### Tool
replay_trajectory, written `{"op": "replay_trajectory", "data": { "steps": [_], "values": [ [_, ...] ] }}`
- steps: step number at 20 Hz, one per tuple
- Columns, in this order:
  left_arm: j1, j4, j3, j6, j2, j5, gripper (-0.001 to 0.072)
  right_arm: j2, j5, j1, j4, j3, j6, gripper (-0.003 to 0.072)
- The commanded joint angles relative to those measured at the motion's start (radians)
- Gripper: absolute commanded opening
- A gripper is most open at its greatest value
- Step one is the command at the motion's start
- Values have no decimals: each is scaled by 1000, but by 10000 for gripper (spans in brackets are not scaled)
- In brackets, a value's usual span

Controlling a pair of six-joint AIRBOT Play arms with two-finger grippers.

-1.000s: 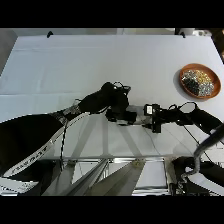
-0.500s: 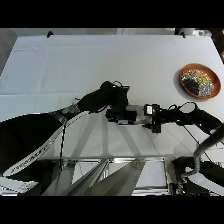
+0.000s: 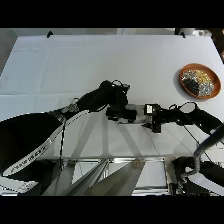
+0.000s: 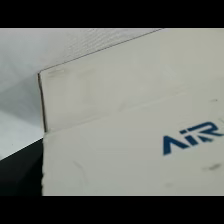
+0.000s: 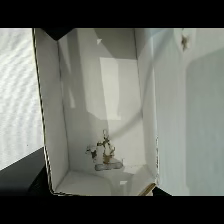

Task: Fold the box and place the chain.

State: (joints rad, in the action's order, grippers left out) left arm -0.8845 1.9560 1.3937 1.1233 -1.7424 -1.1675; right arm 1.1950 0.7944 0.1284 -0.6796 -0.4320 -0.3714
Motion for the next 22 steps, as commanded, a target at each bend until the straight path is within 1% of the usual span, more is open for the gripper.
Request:
{"op": "replay_trajectory", "data": {
  "steps": [1,2,3,4,5,6,7,12,13,14,15,16,21,22],
  "values": [
    [1,-2,0,3,-2,20,697,0,2,0,-1,0,-4,437],
    [1,-5,0,3,-2,25,696,0,2,0,-1,0,-4,437],
    [1,-12,0,1,-3,29,676,0,2,0,-1,0,-4,437],
    [1,-24,0,-11,-6,27,498,0,2,0,-1,0,-4,437],
    [1,-36,0,-18,-9,23,257,0,2,0,-1,0,-4,437],
    [1,-45,0,-22,-11,19,54,0,2,0,-1,0,-4,437],
    [1,-46,0,-24,-14,13,14,0,2,0,-1,0,-4,437],
    [-3,-44,0,-51,-39,-22,14,0,2,0,-1,0,-4,437],
    [-3,-42,0,-51,-45,-28,25,0,2,0,-1,0,-4,437],
    [-4,-42,0,-51,-48,-32,90,0,2,0,-1,0,-4,437],
    [-5,-42,0,-51,-50,-32,187,0,2,0,-1,0,-4,437],
    [-5,-43,0,-51,-50,-29,223,0,2,0,-1,0,-4,437],
    [-5,-43,0,-51,-50,-25,201,0,2,0,-1,0,-4,437],
    [-5,-43,0,-51,-50,-25,128,0,2,0,-1,0,-4,437]
  ]
}}
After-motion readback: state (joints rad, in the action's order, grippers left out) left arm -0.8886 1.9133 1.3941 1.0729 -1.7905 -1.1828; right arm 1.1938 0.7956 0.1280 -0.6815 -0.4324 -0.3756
